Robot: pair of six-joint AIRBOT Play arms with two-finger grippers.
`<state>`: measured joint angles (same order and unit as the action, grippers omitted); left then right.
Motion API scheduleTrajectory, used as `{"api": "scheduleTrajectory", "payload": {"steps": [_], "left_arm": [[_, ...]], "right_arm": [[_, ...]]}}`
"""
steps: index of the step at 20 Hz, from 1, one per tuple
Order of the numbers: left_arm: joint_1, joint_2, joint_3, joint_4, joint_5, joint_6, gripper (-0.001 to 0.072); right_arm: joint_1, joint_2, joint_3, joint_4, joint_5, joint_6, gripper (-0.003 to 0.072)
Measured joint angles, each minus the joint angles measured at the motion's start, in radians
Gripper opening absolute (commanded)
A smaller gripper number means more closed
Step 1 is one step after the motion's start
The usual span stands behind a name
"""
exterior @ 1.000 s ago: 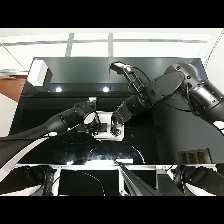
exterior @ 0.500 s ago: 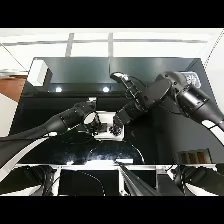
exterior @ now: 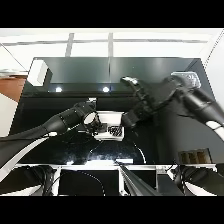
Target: Fold the box and place the chain.
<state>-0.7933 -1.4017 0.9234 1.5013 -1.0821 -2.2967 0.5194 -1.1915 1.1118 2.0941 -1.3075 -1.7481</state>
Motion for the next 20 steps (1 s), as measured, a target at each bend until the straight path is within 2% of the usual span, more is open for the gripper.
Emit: {"api": "scheduleTrajectory", "payload": {"steps": [2,3,5,6,12,16,20], "left_arm": [[0.0,0.0,0.0,-0.005,0.001,0.0,0.003],[0.0,0.0,0.0,-0.008,0.004,-0.003,0.0099],[0.0,0.002,0.0,-0.017,0.016,-0.019,0.0389],[0.0,0.003,0.003,-0.022,0.02,-0.026,0.0445],[0.001,0.093,0.037,0.0,-0.015,0.045,0.0444],[0.037,0.206,0.041,0.036,-0.128,0.187,0.0442],[0.136,0.336,0.034,0.026,-0.227,0.37,0.0442]], "right_arm": [[-0.086,0.074,0.0,-0.077,-0.056,-0.003,0.0551],[-0.131,0.112,0.0,-0.114,-0.074,-0.004,0.055],[-0.225,0.185,-0.003,-0.171,-0.097,-0.005,0.0551],[-0.267,0.216,-0.005,-0.188,-0.105,-0.005,0.055],[-0.372,0.29,-0.009,-0.225,-0.115,-0.003,0.055],[-0.385,0.3,-0.01,-0.229,-0.098,-0.004,0.055],[-0.389,0.303,-0.009,-0.229,-0.089,-0.003,0.055]]}}
